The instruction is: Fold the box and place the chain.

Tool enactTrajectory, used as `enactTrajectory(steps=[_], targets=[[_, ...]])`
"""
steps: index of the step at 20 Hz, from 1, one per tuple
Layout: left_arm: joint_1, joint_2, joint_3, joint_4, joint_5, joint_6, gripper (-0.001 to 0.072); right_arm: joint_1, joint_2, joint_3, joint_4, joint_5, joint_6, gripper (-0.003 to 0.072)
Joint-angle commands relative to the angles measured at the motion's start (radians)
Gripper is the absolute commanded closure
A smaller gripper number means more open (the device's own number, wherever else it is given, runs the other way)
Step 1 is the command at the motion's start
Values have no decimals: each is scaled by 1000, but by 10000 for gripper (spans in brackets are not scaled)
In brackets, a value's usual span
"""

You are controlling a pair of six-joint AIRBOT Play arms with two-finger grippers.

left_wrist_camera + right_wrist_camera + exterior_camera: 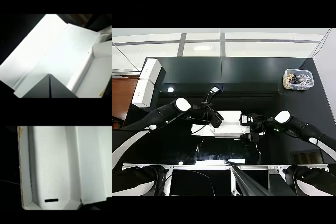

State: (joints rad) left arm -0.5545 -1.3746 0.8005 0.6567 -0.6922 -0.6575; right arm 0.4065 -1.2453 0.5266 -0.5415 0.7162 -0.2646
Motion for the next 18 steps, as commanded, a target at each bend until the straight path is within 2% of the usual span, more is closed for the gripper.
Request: enactTrajectory(steps=[1, 3, 5, 7, 9, 10, 12, 16, 18], targets=[[13, 52, 39, 134, 26, -1, 678, 1, -1, 1, 2, -2, 2, 195], [51, 148, 40, 217, 13, -5, 678, 1, -1, 1, 2, -2, 3, 195], [127, 244, 19, 259, -101, -5, 678, 1, -1, 1, 2, -2, 2, 196], [230, 308, -74, 190, -191, 14, 675, 1, -1, 1, 2, -2, 2, 195], [299, 335, -172, 79, -290, 216, 674, 1, -1, 1, 1, -2, 2, 195], [304, 334, -207, 61, -341, 344, 564, 1, -1, 1, 1, -2, 2, 196], [272, 333, -260, 74, -319, 531, -11, 1, -1, 1, 1, -2, 2, 195], [166, 291, -271, 175, -179, 652, 7, 1, -1, 1, 1, -2, 2, 195], [123, 270, -271, 163, -85, 677, 15, 1, -1, 1, 1, -2, 2, 195]])
